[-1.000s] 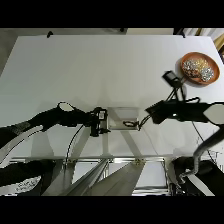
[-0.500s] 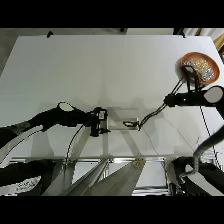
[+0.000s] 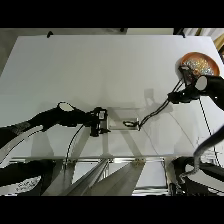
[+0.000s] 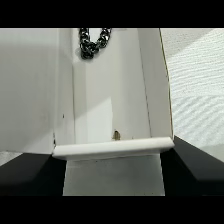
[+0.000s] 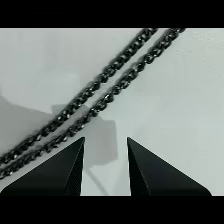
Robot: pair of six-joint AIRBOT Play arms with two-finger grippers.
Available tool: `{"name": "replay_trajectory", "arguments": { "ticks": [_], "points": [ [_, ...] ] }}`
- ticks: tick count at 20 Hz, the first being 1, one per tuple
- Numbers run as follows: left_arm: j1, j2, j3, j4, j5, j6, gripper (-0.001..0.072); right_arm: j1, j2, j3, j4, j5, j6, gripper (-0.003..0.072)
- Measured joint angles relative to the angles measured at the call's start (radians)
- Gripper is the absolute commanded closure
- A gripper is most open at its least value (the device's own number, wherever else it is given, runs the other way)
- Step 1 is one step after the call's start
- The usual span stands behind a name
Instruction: Fold the box and place the chain.
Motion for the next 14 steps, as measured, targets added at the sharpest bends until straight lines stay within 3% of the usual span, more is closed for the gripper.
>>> {"name": "replay_trajectory", "arguments": {
  "ticks": [2, 14],
  "points": [
    [0.000, 0.000, 0.000, 0.000, 0.000, 0.000, 0.0497, 0.000, -0.013, 0.004, -0.005, -0.019, 0.007, 0.0448],
    [0.000, 0.000, 0.000, 0.000, 0.000, 0.000, 0.0497, 0.000, -0.111, 0.008, -0.006, -0.101, 0.030, 0.0446]
  ]
}}
